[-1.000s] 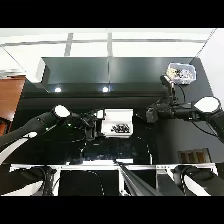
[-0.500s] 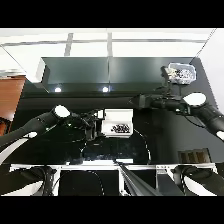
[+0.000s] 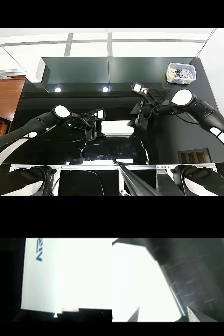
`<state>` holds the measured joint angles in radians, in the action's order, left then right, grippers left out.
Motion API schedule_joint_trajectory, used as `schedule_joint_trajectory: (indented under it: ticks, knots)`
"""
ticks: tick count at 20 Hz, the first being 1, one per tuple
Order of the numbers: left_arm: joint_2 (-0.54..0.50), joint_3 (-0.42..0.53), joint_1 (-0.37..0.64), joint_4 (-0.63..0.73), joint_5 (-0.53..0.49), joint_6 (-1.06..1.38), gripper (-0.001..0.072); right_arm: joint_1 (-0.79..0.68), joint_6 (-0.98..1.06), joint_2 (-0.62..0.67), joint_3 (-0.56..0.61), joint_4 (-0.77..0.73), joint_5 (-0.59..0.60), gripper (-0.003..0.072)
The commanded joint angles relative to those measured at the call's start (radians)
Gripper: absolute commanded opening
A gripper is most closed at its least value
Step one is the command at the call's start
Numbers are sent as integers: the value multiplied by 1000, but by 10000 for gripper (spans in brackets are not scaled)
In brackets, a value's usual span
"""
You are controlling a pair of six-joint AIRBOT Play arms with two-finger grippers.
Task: Fold the box and place the chain.
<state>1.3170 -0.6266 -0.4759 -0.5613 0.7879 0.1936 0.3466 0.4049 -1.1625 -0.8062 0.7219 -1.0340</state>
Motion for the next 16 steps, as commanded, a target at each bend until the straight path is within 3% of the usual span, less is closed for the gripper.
schedule_joint_trajectory:
  ticks: [1, 6, 7, 9, 10, 12, 16]
  knots:
    - [1, -1, 0, -1, 5, 0, 349, 41, -108, -2, -1, 47, -54, 717]
    - [1, -1, 0, -2, 5, 0, 349, 75, -152, -15, 3, 56, 6, 716]
    - [1, -1, 0, -2, 5, 0, 349, 75, -153, -21, 3, 61, 19, 678]
    - [1, -1, 0, -2, 5, 0, 350, 75, -162, -25, 3, 61, 42, 671]
    - [1, -1, 0, -2, 5, 0, 349, 75, -166, -25, 3, 61, 45, 509]
    - [1, -1, 0, -2, 5, 0, 349, 75, -166, -25, 3, 61, 37, 301]
    - [1, -1, 0, -2, 5, 0, 349, 76, -165, -25, 3, 61, 19, 305]
